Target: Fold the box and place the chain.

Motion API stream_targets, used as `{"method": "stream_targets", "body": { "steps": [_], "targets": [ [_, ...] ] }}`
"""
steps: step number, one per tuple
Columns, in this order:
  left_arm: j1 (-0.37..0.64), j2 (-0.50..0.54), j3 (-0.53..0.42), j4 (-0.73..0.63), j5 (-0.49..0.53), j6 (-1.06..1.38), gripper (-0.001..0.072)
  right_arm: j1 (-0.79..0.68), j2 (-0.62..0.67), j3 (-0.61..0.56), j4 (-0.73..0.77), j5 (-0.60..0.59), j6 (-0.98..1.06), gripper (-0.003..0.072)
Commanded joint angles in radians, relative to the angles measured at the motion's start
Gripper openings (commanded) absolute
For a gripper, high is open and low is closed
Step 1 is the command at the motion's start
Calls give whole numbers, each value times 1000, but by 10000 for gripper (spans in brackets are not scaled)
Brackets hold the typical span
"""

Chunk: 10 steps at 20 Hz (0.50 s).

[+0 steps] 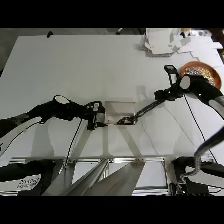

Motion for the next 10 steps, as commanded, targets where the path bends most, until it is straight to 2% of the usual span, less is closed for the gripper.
{"method": "stream_targets", "body": {
  "steps": [1, 10],
  "targets": [
    [1, 0, 0, 0, 0, 0, 87, -1, -9, -1, 0, -21, 4, 317],
    [1, 1, 0, 0, 0, 0, 87, -1, -52, -1, 0, 14, 30, 297]
  ]
}}
